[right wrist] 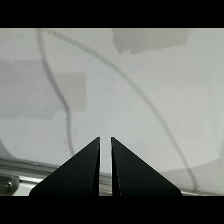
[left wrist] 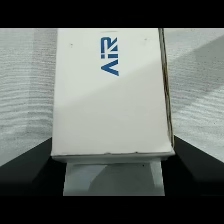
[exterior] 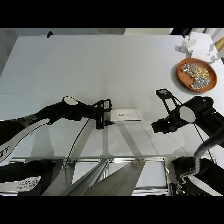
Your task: Fold the box and place the chain.
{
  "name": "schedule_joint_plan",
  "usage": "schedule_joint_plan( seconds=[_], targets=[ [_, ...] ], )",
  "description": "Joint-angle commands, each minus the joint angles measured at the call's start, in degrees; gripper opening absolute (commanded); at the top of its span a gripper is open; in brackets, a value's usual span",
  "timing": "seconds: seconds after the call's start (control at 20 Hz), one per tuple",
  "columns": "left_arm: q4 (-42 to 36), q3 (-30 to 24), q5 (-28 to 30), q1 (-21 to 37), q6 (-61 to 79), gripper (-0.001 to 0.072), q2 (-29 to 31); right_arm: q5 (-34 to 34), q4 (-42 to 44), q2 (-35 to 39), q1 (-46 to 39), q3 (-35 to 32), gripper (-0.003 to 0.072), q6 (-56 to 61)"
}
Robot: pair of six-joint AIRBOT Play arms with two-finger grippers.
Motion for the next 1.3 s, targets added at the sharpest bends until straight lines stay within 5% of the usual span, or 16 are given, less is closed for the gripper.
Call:
schedule_joint_plan(
  seconds=[0.0,0.1,0.2,0.55,0.9,1.25],
  targets=[
    [0.0,0.0,0.0,0.0,0.0,0.0206,0.0,1.7,-0.5,0.0,0.0,0.0,0.0089,4.0],
    [0.0,0.0,0.1,0.0,0.1,0.0197,0.0,0.2,-0.5,0.0,0.0,0.0,0.0088,5.5],
    [0.3,0.0,0.3,0.2,0.0,0.0006,0.4,-2.5,-0.3,0.0,0.0,0.0,0.0088,5.5],
    [0.4,0.0,5.9,7.8,-11.0,0.0003,13.6,-8.3,-0.3,0.0,0.0,0.0,0.0088,5.4],
    [12.5,0.0,9.6,31.3,-38.9,0.0003,29.6,-12.2,-0.3,0.0,0.0,0.0,0.0088,5.4],
    [37.9,-0.3,2.4,54.6,-63.9,0.0003,29.5,-13.2,-0.1,0.0,0.0,0.0,0.0088,5.4]
  ],
)
